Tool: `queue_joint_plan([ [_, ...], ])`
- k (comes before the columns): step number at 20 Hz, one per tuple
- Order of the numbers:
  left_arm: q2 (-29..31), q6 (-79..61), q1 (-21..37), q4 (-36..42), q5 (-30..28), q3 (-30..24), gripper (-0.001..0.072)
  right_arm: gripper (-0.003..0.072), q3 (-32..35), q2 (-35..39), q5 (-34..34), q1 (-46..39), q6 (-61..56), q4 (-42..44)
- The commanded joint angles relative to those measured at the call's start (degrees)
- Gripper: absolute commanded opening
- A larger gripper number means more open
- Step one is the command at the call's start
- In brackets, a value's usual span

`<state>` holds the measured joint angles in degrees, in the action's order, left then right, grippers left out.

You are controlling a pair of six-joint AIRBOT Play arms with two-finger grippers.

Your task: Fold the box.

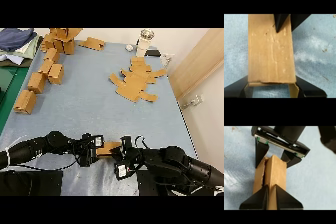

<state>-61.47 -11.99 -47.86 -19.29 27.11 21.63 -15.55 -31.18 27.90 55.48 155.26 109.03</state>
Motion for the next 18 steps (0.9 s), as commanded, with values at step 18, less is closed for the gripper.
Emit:
queue_joint_plan([
  [18,0.02,-0.02,0.02,-0.02,-0.02,0.00,0.0524,0.0390,-4.83,8.28,13.18,-0.22,-41.64,5.99],
])
